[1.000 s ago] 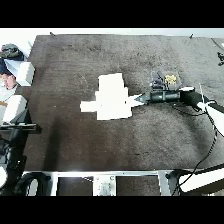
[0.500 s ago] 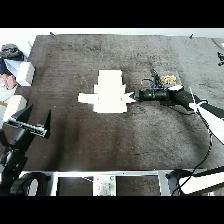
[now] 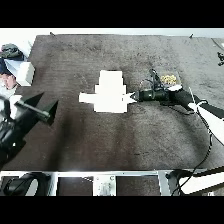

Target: Fold the box and place the chain.

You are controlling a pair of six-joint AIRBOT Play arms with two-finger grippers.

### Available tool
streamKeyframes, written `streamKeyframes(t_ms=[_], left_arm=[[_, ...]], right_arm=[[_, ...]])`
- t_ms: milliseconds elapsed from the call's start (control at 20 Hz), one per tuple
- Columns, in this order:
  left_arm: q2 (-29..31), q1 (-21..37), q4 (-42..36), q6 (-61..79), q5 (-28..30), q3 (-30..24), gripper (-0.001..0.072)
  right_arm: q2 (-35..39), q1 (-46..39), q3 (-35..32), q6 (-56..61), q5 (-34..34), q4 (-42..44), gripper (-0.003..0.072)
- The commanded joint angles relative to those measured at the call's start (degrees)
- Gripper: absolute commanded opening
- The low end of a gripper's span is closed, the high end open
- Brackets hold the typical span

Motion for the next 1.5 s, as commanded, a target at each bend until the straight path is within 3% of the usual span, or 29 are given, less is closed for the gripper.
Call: streamKeyframes(t_ms=[0, 350, 600, 800, 1000, 1050, 1100, 1450], left_arm=[[-17.0, 0.0, -0.1, 0.1, -6.8, 9.9, 0.0627], [-49.3, -0.8, 5.1, -12.1, -20.7, 36.0, 0.0627], [-68.4, -8.3, 23.3, -36.0, -23.8, 59.5, 0.0626], [-80.6, -8.9, 27.6, -45.8, -32.4, 74.8, 0.0626], [-87.4, -9.3, 38.8, -53.0, -33.6, 84.3, 0.0626], [-89.3, -9.3, 39.9, -55.3, -34.4, 86.6, 0.0583], [-91.1, -9.3, 39.6, -55.9, -35.8, 88.5, 0.0554], [-99.0, -11.7, 35.5, -54.9, -42.0, 96.4, 0.0556]], right_arm=[[0.0, 0.3, 0.0, -4.0, 0.6, 0.2, 0.0012], [0.0, 0.3, 0.0, -4.6, 0.6, 1.3, 0.0012], [0.0, 0.2, 0.0, -4.6, 0.6, 1.3, 0.0012], [0.0, 0.2, 0.0, -4.6, 0.6, 1.1, 0.0012], [0.0, 0.2, 0.0, -4.8, 0.8, 1.0, 0.0012], [0.0, 0.2, 0.0, -4.8, 0.8, 0.7, 0.0012], [0.0, 0.2, 0.0, -4.8, 0.8, 0.3, 0.0012], [0.0, 0.1, 0.0, -4.8, 1.0, -0.2, 0.0013]])
